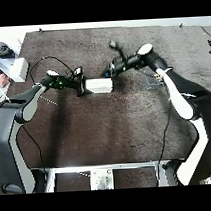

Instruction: Fold the box and place the chain.

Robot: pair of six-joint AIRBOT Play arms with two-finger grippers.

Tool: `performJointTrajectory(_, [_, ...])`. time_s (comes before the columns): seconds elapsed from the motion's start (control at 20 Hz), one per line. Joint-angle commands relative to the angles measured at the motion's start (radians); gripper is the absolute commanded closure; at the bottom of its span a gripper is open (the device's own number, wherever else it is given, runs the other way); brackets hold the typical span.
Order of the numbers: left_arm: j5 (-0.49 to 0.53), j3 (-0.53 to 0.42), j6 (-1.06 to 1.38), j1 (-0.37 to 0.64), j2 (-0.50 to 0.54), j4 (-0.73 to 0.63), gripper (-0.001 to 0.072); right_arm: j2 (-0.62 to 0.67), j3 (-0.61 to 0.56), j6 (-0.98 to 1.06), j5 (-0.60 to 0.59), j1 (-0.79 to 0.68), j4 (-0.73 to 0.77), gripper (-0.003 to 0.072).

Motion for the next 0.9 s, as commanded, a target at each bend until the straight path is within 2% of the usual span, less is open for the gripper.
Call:
performJointTrajectory(0.0, [0.0,0.0,0.001,0.001,0.0,0.0,0.0364,0.141,0.0,0.059,0.027,-0.028,0.181,0.0701])
performJointTrajectory(0.15, [0.0,0.0,0.001,0.001,0.0,0.0,0.0364,0.319,-0.059,0.2,0.019,-0.036,0.13,0.0702])
performJointTrajectory(0.25, [0.0,0.0,0.001,0.001,0.0,0.0,0.0364,0.49,-0.201,0.285,-0.074,-0.037,0.024,0.0702])
performJointTrajectory(0.35, [0.0,0.0,0.001,0.001,0.0,0.0,0.0364,0.708,-0.418,0.311,-0.276,-0.037,-0.069,0.0702])
performJointTrajectory(0.5, [0.0,0.0,0.001,0.001,0.0,0.0,0.0364,1.082,-0.824,0.304,-0.735,-0.037,-0.098,0.0701])
performJointTrajectory(0.55, [0.0,0.0,0.001,0.001,0.0,0.0,0.0364,1.188,-0.954,0.304,-0.851,-0.037,-0.098,0.0701])
performJointTrajectory(0.7, [0.0,0.0,0.001,0.001,0.0,0.0,0.0364,1.494,-1.335,0.304,-1.053,-0.037,-0.135,0.0701])
performJointTrajectory(0.85, [-0.001,0.0,0.001,0.001,0.0,0.0,0.0364,1.738,-1.604,0.305,-1.199,-0.037,-0.134,0.0701])
